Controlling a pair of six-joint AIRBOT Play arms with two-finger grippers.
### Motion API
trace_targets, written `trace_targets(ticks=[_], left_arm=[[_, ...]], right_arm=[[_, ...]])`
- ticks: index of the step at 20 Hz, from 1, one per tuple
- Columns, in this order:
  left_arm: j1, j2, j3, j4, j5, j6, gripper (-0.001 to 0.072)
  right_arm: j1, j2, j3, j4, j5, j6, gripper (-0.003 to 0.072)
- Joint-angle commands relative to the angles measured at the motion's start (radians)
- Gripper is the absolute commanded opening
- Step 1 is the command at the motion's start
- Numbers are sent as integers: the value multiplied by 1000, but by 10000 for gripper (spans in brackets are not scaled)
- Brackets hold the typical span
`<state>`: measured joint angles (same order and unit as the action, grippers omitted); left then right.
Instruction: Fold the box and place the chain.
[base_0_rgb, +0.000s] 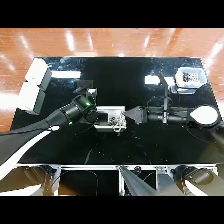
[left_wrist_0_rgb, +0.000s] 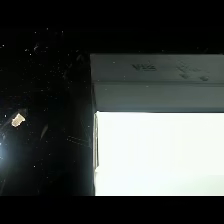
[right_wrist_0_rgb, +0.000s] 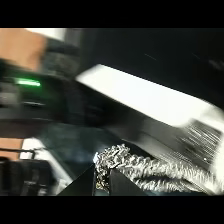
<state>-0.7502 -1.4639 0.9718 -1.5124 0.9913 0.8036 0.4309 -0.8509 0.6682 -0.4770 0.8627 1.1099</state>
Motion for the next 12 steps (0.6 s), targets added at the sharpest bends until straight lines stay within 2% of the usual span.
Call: trace_targets(ticks=[1, 7, 12], left_arm=[[-1, 0, 1, -16, 2, 0, 26], [-1, 0, 1, -18, 0, 0, 26], [-1, 0, 1, -19, 0, 0, 26]], right_arm=[[74, 30, 116, 0, -37, 0, 28], [100, 24, 241, -7, -97, -7, 28], [138, -40, 246, -73, -77, 11, 29]])
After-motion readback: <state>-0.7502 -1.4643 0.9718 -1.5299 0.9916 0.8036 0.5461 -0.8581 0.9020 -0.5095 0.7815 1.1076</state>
